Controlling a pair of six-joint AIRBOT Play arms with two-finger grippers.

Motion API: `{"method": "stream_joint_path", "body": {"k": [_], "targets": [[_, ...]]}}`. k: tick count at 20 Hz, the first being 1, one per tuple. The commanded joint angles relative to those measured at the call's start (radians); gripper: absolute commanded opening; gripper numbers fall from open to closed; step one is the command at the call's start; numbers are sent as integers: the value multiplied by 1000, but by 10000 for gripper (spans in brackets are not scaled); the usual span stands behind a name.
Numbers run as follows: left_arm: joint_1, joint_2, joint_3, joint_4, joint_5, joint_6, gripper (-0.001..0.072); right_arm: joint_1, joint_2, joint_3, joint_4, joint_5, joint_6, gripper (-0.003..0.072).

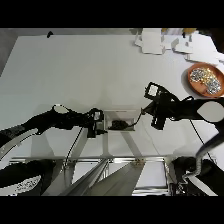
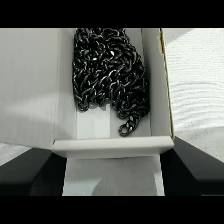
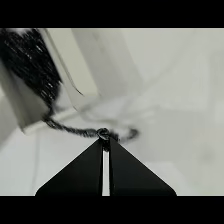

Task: Fold the box and place the chain.

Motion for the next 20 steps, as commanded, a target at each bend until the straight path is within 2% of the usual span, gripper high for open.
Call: {"method": "stream_joint_path", "body": {"k": [1,6,11,18,20], "targets": [[0,0,1,0,0,0,256,74,47,68,137,29,0,15],[0,0,1,0,0,0,256,186,47,123,194,-10,0,16],[0,0,1,0,0,0,256,206,-26,123,268,-89,0,16],[0,0,1,0,0,0,256,206,-243,123,270,17,-3,17],[0,0,1,0,0,0,256,225,-278,123,232,8,-3,41]]}}
